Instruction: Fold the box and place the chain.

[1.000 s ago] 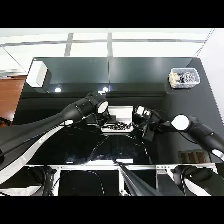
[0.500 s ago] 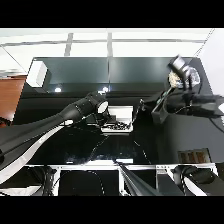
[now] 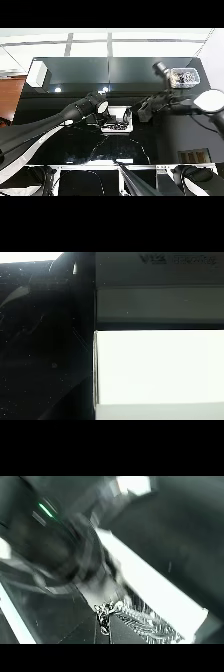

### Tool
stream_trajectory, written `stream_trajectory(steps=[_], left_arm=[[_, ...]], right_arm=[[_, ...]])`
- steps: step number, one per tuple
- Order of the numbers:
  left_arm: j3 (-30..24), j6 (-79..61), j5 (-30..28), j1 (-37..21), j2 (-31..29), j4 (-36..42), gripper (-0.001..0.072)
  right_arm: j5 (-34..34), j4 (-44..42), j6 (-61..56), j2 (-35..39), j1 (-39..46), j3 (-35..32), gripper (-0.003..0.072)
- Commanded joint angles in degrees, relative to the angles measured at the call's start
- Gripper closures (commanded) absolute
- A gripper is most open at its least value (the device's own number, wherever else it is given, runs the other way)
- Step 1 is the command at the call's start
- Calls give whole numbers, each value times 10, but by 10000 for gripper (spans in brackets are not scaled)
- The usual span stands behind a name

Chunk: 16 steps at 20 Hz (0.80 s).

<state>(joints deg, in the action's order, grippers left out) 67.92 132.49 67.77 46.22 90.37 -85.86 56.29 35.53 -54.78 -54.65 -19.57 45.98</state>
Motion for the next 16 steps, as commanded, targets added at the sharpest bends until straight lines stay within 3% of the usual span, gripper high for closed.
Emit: stream_trajectory(steps=[1,2,4,10,16], left_arm=[[0,0,0,0,0,0,681],[0,0,0,0,0,0,681],[0,0,0,0,0,0,681],[0,0,2,0,0,0,681],[2,-1,7,-2,2,17,681]], right_arm=[[-3,-8,23,-54,-16,-33,665],[-12,-9,23,-59,-16,-33,658],[-17,-6,23,-59,-7,-31,415],[163,64,38,-43,77,16,418],[176,87,38,-23,131,18,418]])
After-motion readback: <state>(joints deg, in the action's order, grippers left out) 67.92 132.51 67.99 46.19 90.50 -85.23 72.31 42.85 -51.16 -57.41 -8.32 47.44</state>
